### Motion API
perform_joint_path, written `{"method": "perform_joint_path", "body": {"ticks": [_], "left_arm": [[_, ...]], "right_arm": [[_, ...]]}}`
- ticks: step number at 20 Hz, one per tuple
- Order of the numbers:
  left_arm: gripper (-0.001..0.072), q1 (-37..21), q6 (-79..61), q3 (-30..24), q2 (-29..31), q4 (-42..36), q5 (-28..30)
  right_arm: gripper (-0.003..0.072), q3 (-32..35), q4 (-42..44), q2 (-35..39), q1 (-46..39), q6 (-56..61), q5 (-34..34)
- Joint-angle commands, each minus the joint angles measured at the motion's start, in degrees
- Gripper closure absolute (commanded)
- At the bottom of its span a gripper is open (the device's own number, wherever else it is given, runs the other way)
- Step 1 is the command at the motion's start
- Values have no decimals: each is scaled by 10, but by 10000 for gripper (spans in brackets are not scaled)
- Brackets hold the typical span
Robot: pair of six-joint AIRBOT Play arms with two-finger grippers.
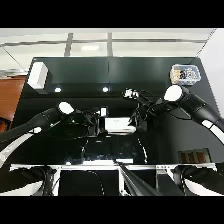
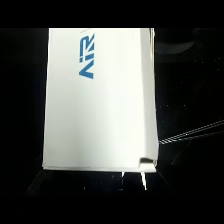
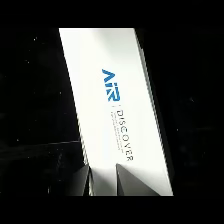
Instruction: Fold the box and place the chain.
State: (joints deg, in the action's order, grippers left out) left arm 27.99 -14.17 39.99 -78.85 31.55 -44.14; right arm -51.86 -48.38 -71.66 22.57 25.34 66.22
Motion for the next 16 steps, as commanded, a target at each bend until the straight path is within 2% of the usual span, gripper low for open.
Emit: {"method": "perform_joint_path", "body": {"ticks": [1, 16], "left_arm": [[424, 0, 0, 1, 0, 0, 0], [424, 0, 0, 1, 0, 0, 0]], "right_arm": [[558, 0, -1, 0, 1, 4, -13], [557, -2, 0, 5, -4, 10, -15]]}}
